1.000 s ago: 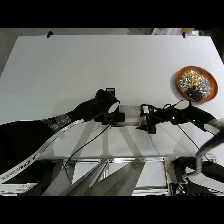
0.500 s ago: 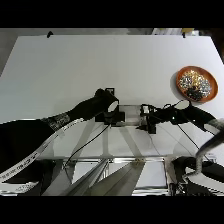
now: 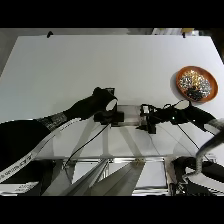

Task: Fold the box and place the chain.

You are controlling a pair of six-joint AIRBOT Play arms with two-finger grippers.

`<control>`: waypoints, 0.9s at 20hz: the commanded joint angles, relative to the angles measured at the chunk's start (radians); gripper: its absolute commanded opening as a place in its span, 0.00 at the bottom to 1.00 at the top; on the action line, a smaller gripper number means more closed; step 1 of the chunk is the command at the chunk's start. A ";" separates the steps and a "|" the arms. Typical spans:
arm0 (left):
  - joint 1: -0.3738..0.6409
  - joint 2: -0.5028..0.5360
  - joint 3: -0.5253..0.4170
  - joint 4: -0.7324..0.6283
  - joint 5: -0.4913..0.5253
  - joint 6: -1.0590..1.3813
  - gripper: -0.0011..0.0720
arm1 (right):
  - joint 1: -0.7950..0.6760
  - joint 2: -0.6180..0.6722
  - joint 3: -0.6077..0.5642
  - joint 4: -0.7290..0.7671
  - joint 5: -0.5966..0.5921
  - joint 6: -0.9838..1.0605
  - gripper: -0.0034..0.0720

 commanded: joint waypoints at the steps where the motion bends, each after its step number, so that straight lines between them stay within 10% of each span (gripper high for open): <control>1: 0.018 0.041 0.001 -0.020 0.002 0.089 0.42 | 0.000 0.000 0.001 0.000 0.001 0.000 0.59; 11: 0.152 0.327 -0.048 -0.030 -0.128 0.596 0.42 | 0.000 0.000 0.001 0.000 0.000 0.000 0.59; 14: 0.241 0.492 -0.212 -0.084 -0.070 0.979 0.84 | 0.000 0.000 0.001 0.000 0.000 0.000 0.59; 18: 0.349 0.629 -0.483 -0.295 0.136 1.984 0.97 | 0.000 0.000 0.001 0.000 0.000 0.000 0.59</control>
